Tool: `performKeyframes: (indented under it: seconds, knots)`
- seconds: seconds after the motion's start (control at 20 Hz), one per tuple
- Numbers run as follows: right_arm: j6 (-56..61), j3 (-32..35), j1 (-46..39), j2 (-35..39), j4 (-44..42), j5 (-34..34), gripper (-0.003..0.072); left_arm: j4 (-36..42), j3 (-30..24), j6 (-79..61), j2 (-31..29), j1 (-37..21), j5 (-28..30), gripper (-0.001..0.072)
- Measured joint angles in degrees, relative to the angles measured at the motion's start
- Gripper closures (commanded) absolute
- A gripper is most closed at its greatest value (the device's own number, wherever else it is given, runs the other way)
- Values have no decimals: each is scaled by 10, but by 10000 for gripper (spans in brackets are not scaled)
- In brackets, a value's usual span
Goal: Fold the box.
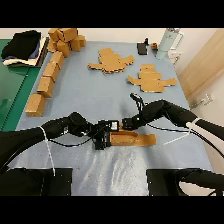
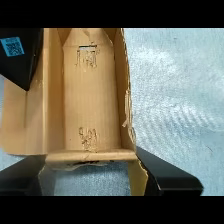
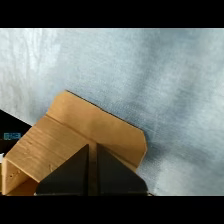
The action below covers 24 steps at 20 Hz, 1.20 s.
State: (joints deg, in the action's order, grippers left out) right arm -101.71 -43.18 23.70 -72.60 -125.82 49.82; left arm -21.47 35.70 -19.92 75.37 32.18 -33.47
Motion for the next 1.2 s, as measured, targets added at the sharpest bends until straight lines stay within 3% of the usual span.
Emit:
performKeyframes:
  seconds: [0.35,0.65,0.7,0.75,0.8,0.85,1.0,1.2]
  knots:
    - [-31,-16,-3,110,35,-5,603,0,0,0,0,0,0,94]
    - [-39,13,-1,271,106,71,602,0,0,0,0,0,0,94]
    - [-49,31,-1,299,109,91,573,0,0,0,0,0,0,94]
    - [-67,52,-1,327,111,109,418,0,0,0,0,0,0,94]
    - [-86,75,-1,349,112,124,170,0,0,0,0,0,0,94]
    - [-112,99,-1,368,114,135,96,0,0,0,0,0,0,94]
    - [-218,162,0,399,120,129,96,0,0,0,0,0,0,94]
    - [-351,204,0,383,126,55,96,0,0,0,0,0,0,94]
